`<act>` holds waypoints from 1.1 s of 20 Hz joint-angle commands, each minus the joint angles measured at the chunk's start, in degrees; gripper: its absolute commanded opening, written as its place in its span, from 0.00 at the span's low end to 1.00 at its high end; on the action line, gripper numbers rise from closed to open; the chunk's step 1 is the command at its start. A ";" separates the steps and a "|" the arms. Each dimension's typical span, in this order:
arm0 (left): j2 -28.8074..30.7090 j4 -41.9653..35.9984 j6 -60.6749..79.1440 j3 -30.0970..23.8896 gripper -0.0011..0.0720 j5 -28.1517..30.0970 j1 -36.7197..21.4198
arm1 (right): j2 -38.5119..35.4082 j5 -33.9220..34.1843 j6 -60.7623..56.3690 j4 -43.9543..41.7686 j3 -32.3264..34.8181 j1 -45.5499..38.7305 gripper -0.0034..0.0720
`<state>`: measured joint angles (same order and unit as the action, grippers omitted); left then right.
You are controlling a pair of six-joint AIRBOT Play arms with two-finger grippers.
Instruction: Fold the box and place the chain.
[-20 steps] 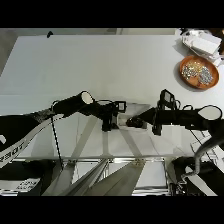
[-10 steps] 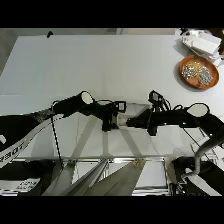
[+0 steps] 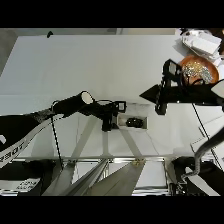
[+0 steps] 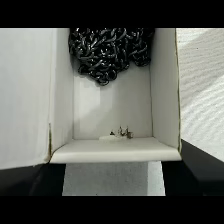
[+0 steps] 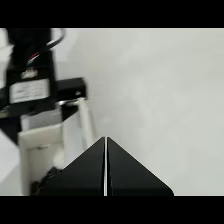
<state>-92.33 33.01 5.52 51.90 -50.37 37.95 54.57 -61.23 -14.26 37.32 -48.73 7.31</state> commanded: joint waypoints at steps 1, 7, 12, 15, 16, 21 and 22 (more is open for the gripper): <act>0.02 0.02 0.02 0.02 0.20 0.00 0.00 | 8.96 -0.37 -6.16 0.96 -6.69 -1.66 0.06; 0.02 0.02 0.02 0.02 0.20 0.00 0.00 | 24.15 -12.48 -6.56 3.04 -7.50 -1.60 0.07; 0.02 0.00 0.02 0.02 0.20 0.00 0.00 | 24.55 -17.90 -7.02 4.15 -7.48 -1.03 0.31; 0.02 0.02 0.02 0.02 0.20 0.00 0.00 | 24.55 -18.88 -6.93 8.72 -7.45 2.14 0.32; 0.02 0.00 0.02 0.02 0.20 0.00 0.00 | 24.48 -19.02 -6.95 9.97 -7.45 3.41 0.36; 0.02 0.02 0.02 0.02 0.20 0.00 0.00 | 20.90 -19.17 -8.31 11.96 -7.45 7.37 0.50; 0.02 0.00 0.02 0.02 0.20 0.00 0.00 | 20.11 -19.43 -8.37 12.00 -7.45 8.02 0.50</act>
